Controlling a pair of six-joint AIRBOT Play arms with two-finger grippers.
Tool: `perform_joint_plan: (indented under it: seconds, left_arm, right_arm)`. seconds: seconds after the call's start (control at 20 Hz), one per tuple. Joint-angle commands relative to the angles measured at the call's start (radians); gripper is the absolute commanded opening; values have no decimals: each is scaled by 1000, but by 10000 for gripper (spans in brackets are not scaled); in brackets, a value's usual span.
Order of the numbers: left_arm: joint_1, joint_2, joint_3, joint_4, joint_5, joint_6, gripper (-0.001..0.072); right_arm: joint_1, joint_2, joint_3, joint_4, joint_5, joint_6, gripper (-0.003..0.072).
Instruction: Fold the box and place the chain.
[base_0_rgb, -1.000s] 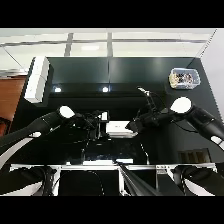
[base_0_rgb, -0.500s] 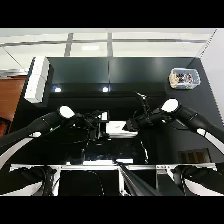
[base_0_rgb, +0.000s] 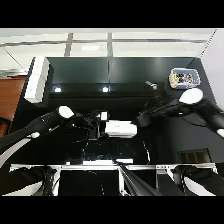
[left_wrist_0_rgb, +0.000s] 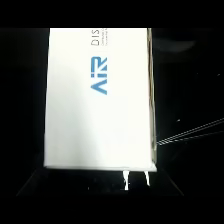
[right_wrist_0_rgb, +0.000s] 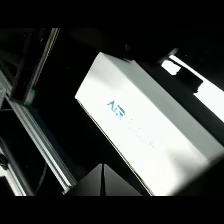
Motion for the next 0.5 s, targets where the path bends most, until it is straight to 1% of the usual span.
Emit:
perform_joint_plan:
  seconds: [0.0, 0.15, 0.2, 0.3, 0.45]
  left_arm:
    - [1, 62, 7, 89, -31, -106, 713]
    - [1, 161, 29, 264, -114, -301, 712]
    - [1, 183, 39, 273, -129, -350, 712]
    - [-8, 192, 78, 233, -143, -436, 711]
    - [-58, 124, 175, 152, -148, -456, 710]
  right_arm:
    - [-183, 126, 50, -119, 184, 9, 15]
    - [-365, 202, 52, -198, 258, 39, 15]
    - [-414, 209, 52, -217, 259, 51, 15]
    - [-473, 209, 51, -232, 236, 55, 15]
    - [-485, 209, 51, -232, 165, 66, 15]
